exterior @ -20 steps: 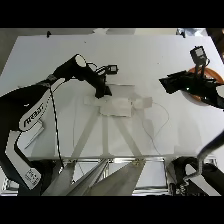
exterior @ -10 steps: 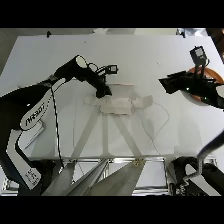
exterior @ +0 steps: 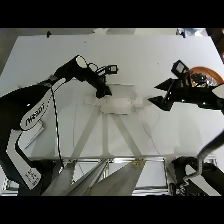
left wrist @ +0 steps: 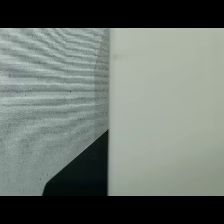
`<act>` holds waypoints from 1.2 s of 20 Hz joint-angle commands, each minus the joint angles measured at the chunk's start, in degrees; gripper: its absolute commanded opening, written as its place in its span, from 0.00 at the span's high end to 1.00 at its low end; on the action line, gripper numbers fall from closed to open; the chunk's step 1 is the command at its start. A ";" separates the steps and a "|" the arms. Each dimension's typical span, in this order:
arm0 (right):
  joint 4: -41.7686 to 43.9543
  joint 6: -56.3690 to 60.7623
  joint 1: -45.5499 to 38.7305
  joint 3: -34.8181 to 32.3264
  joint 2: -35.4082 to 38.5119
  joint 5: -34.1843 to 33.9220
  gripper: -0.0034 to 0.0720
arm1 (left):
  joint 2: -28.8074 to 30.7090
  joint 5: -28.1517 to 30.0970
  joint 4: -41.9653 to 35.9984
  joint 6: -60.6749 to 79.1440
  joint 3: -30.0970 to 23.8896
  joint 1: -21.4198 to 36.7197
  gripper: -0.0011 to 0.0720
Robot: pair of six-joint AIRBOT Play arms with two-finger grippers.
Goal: Fold the box and place the chain.
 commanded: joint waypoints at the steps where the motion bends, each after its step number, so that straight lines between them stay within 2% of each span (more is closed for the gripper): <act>1: 0.04 -11.21 3.65 0.07 0.04 3.34 0.02 | -0.04 -0.07 0.02 0.00 -0.02 -0.02 0.97; 8: -0.37 -8.63 4.13 0.07 0.00 3.48 0.04 | -0.04 -0.07 0.02 0.00 -0.02 -0.02 0.97; 11: -0.26 -11.96 4.13 0.00 -1.31 3.96 0.04 | -0.04 -0.07 0.02 0.00 -0.02 -0.02 0.97; 13: -2.25 -15.58 4.13 -0.07 -3.93 4.46 0.04 | -0.04 -0.07 0.02 0.00 -0.02 -0.02 0.97; 20: -2.10 -24.76 4.02 -0.31 -20.31 2.78 0.04 | -0.04 -0.07 0.02 0.00 -0.02 -0.02 0.97; 24: 2.58 -27.08 4.13 -2.67 -21.70 -4.31 0.04 | -0.04 -0.07 0.02 0.00 -0.02 -0.02 0.97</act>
